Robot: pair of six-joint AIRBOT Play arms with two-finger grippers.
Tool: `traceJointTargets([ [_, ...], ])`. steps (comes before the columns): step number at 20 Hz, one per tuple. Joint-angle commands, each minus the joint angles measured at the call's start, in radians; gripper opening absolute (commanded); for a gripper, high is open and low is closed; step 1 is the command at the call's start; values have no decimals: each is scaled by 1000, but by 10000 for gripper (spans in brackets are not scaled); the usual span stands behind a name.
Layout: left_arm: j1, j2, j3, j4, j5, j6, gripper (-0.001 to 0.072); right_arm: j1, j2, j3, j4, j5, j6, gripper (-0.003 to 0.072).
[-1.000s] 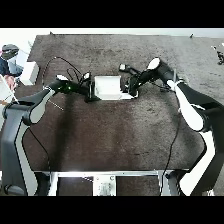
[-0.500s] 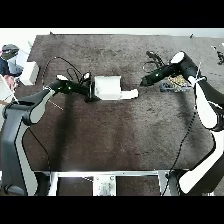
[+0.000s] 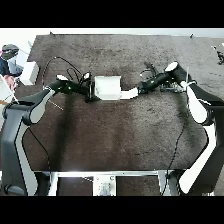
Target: Fold the box and place the chain.
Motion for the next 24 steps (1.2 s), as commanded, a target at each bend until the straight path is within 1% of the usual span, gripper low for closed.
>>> traceJointTargets([
  [1, 1, 0, 1, 0, 0, 0, 286, 23, -15, 0, 119, 41, -42, 16],
  [2, 1, 0, 1, 0, 0, 0, 286, 25, -8, 0, 121, 18, -37, 101],
  [3, 1, 0, 1, 0, 0, 0, 286, 25, -3, 0, 137, 9, -35, 212],
  [4, 1, 0, 1, 0, 0, 0, 286, 25, -2, 1, 165, 10, -34, 244],
  [7, 1, 0, 1, 0, 0, 0, 286, 35, -2, 1, 224, 17, -35, 246],
  [8, 1, 0, 1, 0, 0, 0, 286, 38, -2, 2, 243, 16, -35, 278],
  [9, 1, 0, 1, 0, -1, 0, 286, 41, -2, 2, 261, 21, -54, 616],
  [10, 1, 0, 1, 0, -1, 0, 286, 42, -1, 3, 272, 30, -99, 687],
  [11, 1, 0, 1, 0, -1, 0, 286, 43, -1, 2, 272, 36, -100, 652],
  [15, 1, 0, 1, 0, -1, 0, 286, 74, 2, 15, 259, 41, -82, 645],
  [17, 1, 0, 1, -1, -1, 0, 286, 100, 2, 55, 186, 38, -41, 449],
  [20, 1, 0, 1, -1, -1, 0, 286, 133, 1, 104, 68, 19, 66, 451],
  [21, 1, 0, 1, -1, -1, 0, 286, 144, 2, 104, 52, 19, 119, 450],
  [24, 1, 0, 1, -1, -1, -8, 286, 182, 5, 104, 67, -11, 139, 451],
])
